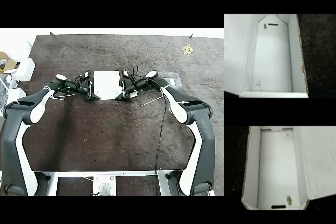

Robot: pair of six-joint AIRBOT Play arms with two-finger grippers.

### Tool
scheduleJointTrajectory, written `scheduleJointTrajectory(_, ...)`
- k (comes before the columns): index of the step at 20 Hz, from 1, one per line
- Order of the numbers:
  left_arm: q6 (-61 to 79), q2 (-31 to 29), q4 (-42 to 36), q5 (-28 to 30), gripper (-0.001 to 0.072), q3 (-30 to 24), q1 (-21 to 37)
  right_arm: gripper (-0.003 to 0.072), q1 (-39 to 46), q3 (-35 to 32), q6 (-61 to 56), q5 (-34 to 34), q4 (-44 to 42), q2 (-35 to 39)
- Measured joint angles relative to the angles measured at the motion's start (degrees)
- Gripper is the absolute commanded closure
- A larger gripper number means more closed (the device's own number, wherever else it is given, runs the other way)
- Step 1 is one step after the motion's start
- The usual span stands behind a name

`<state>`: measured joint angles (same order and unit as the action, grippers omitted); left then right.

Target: Fold the box and place the chain.

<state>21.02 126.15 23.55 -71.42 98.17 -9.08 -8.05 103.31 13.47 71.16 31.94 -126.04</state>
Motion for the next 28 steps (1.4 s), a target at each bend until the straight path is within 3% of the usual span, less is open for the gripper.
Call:
scheduleJointTrajectory(11,0.0,0.0,0.0,0.0,0.0349,0.0,0.0,0.0019,2.9,0.0,-16.7,3.2,20.3,11.3)
scheduleJointTrajectory(12,0.0,0.0,0.0,0.0,0.0349,0.0,0.0,0.0249,3.1,0.0,-17.7,4.2,20.9,13.0)
scheduleJointTrajectory(13,0.0,0.0,0.0,0.0,0.0350,0.0,0.0,0.0644,3.4,0.0,-18.6,4.9,20.9,14.8)
scheduleJointTrajectory(14,0.0,0.0,0.0,0.0,0.0349,0.0,0.0,0.0687,3.7,0.0,-19.2,5.4,19.6,16.1)
scheduleJointTrajectory(17,0.0,0.0,-0.1,0.0,0.0349,0.0,0.0,0.0687,3.3,-0.4,-19.5,5.4,7.1,16.8)
scheduleJointTrajectory(21,0.0,0.0,-0.1,0.0,0.0349,0.0,0.0,0.0687,1.7,-0.5,-17.3,-0.4,-5.6,13.4)
scheduleJointTrajectory(28,0.0,0.0,-0.1,0.0,0.0349,0.0,0.0,0.0687,-0.2,-0.6,-14.6,-10.7,-8.1,7.0)
